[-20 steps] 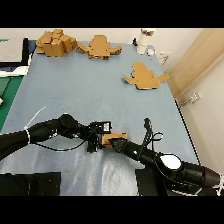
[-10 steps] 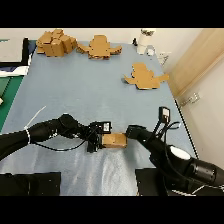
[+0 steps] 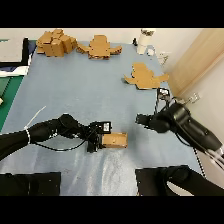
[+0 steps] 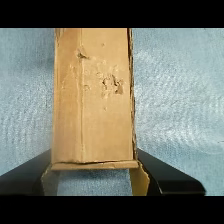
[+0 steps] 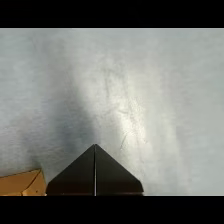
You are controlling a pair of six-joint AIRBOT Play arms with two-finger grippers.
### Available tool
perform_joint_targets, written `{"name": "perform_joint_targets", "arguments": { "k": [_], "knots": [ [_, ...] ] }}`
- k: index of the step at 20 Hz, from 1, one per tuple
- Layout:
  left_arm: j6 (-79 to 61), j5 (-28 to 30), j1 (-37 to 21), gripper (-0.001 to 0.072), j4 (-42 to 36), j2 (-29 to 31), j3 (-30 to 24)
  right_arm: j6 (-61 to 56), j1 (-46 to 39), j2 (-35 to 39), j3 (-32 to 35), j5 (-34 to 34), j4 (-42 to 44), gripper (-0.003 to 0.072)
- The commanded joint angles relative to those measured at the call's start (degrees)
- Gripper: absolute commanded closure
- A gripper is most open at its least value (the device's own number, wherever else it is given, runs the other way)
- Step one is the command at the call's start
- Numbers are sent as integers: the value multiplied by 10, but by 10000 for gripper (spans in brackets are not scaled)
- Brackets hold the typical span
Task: Fold the box.
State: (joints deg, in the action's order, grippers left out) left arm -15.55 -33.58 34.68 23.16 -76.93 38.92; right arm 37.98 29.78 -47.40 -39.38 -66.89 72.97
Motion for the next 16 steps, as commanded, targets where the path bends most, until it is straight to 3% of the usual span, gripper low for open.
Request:
{"name": "perform_joint_targets", "arguments": {
  "k": [1,11,16],
  "knots": [
    [0,0,0,181,0,0,1,91,-70,-75,-40,-10,109,684],
    [12,0,-5,181,0,8,1,90,-69,-91,-40,-7,127,683],
    [99,3,-59,181,2,54,1,90,-69,-91,-40,-7,127,684]
  ]
}}
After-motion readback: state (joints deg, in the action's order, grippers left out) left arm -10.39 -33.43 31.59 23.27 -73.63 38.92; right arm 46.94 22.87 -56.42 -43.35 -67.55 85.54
